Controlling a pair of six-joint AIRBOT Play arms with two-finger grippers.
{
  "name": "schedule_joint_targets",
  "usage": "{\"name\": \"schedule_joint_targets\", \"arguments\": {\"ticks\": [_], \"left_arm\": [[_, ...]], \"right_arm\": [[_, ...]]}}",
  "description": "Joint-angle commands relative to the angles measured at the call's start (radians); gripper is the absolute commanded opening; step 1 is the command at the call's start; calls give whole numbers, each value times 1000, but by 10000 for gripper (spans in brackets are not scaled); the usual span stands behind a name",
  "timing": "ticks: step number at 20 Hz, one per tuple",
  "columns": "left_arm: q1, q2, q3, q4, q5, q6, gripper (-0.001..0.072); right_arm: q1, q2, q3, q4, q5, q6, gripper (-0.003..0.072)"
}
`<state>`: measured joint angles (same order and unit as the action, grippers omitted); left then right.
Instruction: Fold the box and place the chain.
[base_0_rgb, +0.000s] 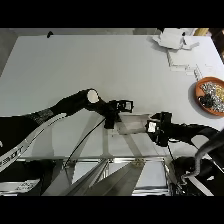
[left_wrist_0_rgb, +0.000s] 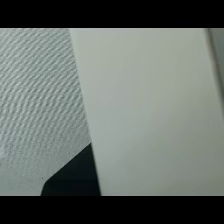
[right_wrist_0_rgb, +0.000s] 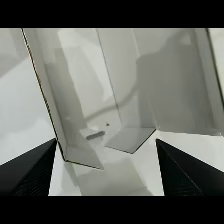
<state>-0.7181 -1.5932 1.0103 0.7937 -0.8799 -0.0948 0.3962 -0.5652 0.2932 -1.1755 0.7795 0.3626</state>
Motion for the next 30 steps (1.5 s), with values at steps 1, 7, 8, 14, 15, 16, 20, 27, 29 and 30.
{"name": "schedule_joint_targets", "arguments": {"ticks": [1,7,8,14,15,16,20,27,29,30], "left_arm": [[0,0,1,0,0,0,20],[0,0,1,0,0,0,21],[0,0,1,0,0,0,21],[0,0,1,0,0,0,21],[0,0,1,0,0,0,21],[0,0,1,0,0,0,21],[0,0,1,0,0,0,21],[0,0,1,0,0,0,21],[0,0,1,0,0,0,21],[0,0,1,0,0,0,21]], "right_arm": [[-106,-53,7,169,31,-197,656],[-280,-191,12,345,103,-456,701],[-298,-208,13,375,106,-484,701],[-360,-328,16,533,135,-683,699],[-375,-344,16,536,149,-690,698],[-392,-348,16,537,153,-721,698],[-423,-376,16,555,208,-758,660],[-370,-447,3,550,223,-764,659],[-370,-451,1,543,209,-764,654],[-370,-455,1,544,202,-764,654]]}}
